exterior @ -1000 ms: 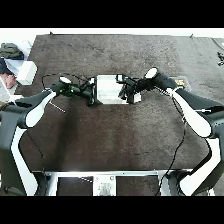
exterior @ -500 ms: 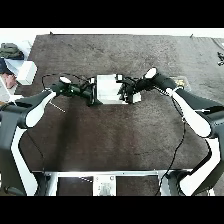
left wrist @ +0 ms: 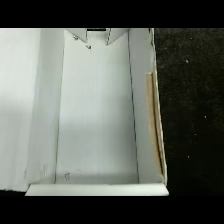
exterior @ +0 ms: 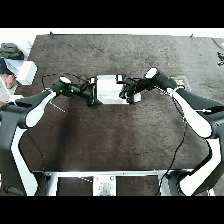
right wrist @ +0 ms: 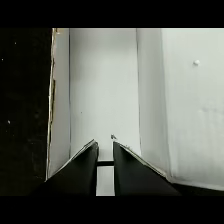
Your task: Fold the box and place the chain.
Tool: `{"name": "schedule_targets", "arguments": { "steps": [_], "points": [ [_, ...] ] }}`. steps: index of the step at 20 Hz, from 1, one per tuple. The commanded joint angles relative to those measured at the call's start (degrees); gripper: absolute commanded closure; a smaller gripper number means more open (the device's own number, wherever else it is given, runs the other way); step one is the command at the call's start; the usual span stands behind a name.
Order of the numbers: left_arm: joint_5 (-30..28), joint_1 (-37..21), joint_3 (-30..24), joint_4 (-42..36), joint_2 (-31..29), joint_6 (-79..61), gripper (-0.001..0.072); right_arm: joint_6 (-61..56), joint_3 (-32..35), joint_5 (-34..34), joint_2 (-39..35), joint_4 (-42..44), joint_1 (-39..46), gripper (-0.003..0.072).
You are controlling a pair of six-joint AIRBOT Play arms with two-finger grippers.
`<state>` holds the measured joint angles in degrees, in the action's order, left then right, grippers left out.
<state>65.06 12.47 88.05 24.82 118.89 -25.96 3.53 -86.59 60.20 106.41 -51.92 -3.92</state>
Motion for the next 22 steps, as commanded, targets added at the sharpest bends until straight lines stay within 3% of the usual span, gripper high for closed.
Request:
{"name": "schedule_targets", "arguments": {
  "steps": [1, 2, 7, 13, 18, 22],
  "points": [
    [-0.02, -0.02, -0.02, 0.00, 0.00, -0.02, 0.0365, -6.75, -0.07, 1.86, -1.73, -6.47, 0.72, 0.0580],
    [-0.02, -0.02, -0.02, 0.00, 0.00, -0.02, 0.0365, -8.87, -0.07, 3.52, -2.89, -7.28, 1.31, 0.0696],
    [-0.04, -0.02, -0.02, 0.00, 0.00, -0.02, 0.0365, -33.48, -0.07, 5.57, -9.14, -7.23, 6.75, 0.0699],
    [-0.04, -0.02, -0.02, 0.00, 0.00, -0.02, 0.0365, -57.42, 0.39, 5.46, -9.14, -2.67, 18.38, 0.0699],
    [-0.04, -0.02, -0.02, 0.00, 0.00, -0.02, 0.0365, -61.68, 7.87, 1.38, -8.96, -1.27, 19.91, 0.0699],
    [-0.02, -0.02, -0.02, 0.00, 0.00, -0.02, 0.0365, -57.18, 13.64, 0.15, -5.62, 9.79, 19.76, 0.0699]
  ]
}}
